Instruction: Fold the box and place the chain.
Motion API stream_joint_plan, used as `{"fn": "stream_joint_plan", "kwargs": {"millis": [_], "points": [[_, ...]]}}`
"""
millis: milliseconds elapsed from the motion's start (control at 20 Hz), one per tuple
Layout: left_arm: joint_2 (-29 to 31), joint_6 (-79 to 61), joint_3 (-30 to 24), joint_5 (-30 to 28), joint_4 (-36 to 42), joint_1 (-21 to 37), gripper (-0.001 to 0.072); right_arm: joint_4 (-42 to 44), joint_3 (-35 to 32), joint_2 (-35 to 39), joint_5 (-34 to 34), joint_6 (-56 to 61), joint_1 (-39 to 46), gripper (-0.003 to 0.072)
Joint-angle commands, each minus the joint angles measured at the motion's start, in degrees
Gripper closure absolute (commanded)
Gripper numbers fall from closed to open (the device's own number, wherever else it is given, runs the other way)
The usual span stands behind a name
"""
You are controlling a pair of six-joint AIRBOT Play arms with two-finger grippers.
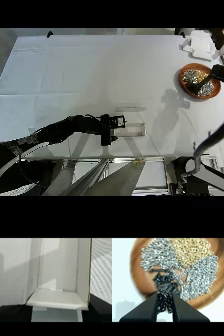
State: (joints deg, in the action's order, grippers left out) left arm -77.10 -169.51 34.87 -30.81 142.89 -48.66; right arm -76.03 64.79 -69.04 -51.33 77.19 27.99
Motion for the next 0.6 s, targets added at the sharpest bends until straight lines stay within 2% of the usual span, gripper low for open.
{"fn": "stream_joint_plan", "kwargs": {"millis": [0, 200, 550], "points": [[0.04, 0.00, -0.02, -0.02, -0.02, 0.00, 0.0396, 0.00, 0.02, 9.01, -11.47, -3.63, 0.04, 0.0670], [0.04, 0.00, -0.02, -0.02, -0.02, 0.00, 0.0396, 0.68, -0.02, 16.24, -23.32, -5.70, 0.04, 0.0670], [0.04, 0.00, -0.02, -0.02, -0.02, 0.00, 0.0396, 15.23, -0.24, 28.89, -32.09, -7.23, 0.04, 0.0669]]}}
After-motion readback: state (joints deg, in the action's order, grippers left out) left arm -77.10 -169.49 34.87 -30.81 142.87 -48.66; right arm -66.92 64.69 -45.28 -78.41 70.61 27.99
